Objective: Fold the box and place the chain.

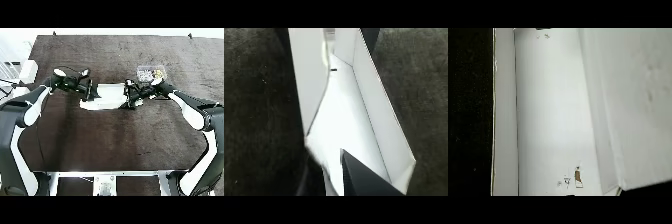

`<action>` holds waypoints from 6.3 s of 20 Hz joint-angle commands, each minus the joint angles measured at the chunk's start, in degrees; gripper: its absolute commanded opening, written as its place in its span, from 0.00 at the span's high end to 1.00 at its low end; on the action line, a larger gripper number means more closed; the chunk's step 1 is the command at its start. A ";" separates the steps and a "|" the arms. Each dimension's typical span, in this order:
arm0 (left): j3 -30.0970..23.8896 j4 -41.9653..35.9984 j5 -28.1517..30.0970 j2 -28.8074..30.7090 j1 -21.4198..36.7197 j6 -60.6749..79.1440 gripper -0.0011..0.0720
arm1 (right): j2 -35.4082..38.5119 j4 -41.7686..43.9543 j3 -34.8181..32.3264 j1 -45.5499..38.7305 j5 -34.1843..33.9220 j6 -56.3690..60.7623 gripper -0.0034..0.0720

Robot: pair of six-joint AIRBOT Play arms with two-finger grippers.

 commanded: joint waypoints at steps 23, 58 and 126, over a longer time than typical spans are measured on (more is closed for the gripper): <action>-12.98 1.46 12.50 14.01 -4.42 -14.84 0.96 | -0.02 0.04 0.02 -0.02 0.02 0.00 0.21; -13.94 12.57 30.34 18.82 -6.93 -20.57 0.96 | -0.02 0.07 -0.02 -0.02 0.02 0.00 0.21; -17.03 12.66 19.96 14.91 -10.12 -11.41 0.48 | -0.02 0.07 -0.02 -0.02 0.02 0.00 0.21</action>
